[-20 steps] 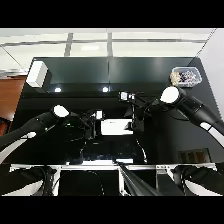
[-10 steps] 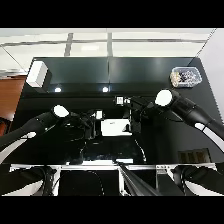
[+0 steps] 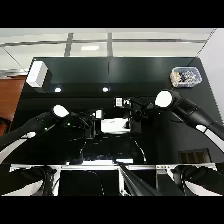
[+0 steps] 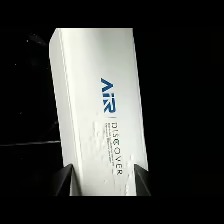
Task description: Fold the box and place the chain.
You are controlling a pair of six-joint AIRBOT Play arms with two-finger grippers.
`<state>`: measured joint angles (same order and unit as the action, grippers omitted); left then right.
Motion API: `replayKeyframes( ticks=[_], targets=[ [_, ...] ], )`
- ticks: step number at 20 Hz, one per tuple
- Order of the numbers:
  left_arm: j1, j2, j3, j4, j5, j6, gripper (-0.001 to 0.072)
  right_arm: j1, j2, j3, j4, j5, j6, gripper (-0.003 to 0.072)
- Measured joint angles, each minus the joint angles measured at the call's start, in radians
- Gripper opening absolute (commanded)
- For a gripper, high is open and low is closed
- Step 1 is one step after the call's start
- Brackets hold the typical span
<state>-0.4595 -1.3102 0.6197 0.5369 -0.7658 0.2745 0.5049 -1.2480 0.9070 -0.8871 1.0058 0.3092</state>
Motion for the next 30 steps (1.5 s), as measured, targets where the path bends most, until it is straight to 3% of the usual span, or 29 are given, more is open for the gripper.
replayKeyframes(
  ticks=[16, 17, 18, 23, 24, 25, 30],
  targets=[
    [0.000, 0.000, 0.000, 0.001, -0.003, 0.003, 0.0334, 0.001, 0.011, 0.000, -0.004, 0.035, 0.037, 0.0202],
    [0.000, 0.000, 0.000, 0.001, -0.003, 0.003, 0.0334, 0.001, 0.010, 0.000, -0.004, 0.037, 0.037, 0.0210],
    [0.000, 0.000, 0.000, 0.001, -0.003, 0.003, 0.0334, 0.001, 0.010, 0.000, -0.004, 0.040, 0.039, 0.0309],
    [0.000, 0.000, 0.000, 0.001, -0.003, 0.003, 0.0334, 0.001, 0.010, 0.000, -0.007, 0.049, 0.040, 0.0309],
    [0.000, 0.000, 0.000, 0.001, -0.003, 0.003, 0.0334, 0.001, 0.010, 0.000, -0.006, 0.049, 0.041, 0.0290],
    [0.000, 0.000, 0.000, 0.001, -0.003, 0.003, 0.0334, 0.001, 0.010, 0.000, -0.006, 0.048, 0.043, 0.0189],
    [0.000, 0.000, 0.000, 0.001, -0.003, 0.003, 0.0334, 0.001, 0.010, 0.000, -0.006, 0.045, 0.048, 0.0188]
  ],
)
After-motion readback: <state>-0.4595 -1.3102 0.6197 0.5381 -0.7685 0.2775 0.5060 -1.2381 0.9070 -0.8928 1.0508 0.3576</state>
